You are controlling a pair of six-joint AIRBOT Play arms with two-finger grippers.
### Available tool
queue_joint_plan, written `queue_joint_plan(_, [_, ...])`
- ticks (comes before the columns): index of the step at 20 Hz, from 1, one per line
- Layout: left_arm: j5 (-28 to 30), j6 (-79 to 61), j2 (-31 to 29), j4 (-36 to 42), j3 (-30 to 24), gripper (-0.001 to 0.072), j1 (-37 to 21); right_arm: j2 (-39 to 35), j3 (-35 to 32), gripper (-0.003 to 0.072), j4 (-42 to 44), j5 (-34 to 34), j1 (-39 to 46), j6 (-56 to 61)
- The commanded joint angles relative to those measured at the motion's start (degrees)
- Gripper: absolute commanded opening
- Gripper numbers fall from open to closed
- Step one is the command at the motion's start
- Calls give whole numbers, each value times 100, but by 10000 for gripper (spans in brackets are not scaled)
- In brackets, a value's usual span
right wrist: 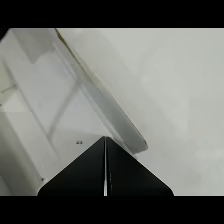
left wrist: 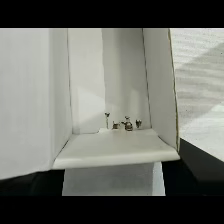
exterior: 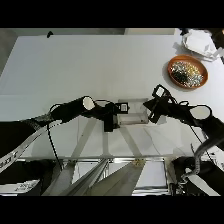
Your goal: Fold the box and place the chain.
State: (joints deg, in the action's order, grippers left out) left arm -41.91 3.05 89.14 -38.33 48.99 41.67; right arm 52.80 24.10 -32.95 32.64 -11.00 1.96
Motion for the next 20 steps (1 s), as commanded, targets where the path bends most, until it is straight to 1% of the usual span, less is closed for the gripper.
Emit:
queue_joint_plan(1, [4, -7, -4, -4, 0, 344, -2, 501, 0, 17, 42, -505, -149, 122])
queue_joint_plan(4, [4, -7, -4, -2, 0, 344, -2, 518, 0, 17, 2, -481, -149, 125])
queue_joint_plan(11, [4, -7, -4, -2, 0, 344, -2, 455, 2, 17, -273, 79, -149, 122])
queue_joint_plan(14, [7, -7, -4, -2, 0, 344, -4, -79, 2, 17, -291, 310, -149, 122])
queue_joint_plan(16, [4, -7, -4, -2, 0, 344, -2, -654, 2, 17, -472, 474, -149, 153])
queue_joint_plan(17, [4, -7, -4, -2, 0, 344, -4, -953, 2, 17, -629, 555, -149, 345])
queue_joint_plan(19, [4, -7, -4, -4, 0, 344, -2, -1408, 2, 17, -1296, 772, -149, 929])
queue_joint_plan(20, [2, -7, -4, -4, 0, 344, -2, -1552, 2, 15, -1812, 970, -149, 1255])
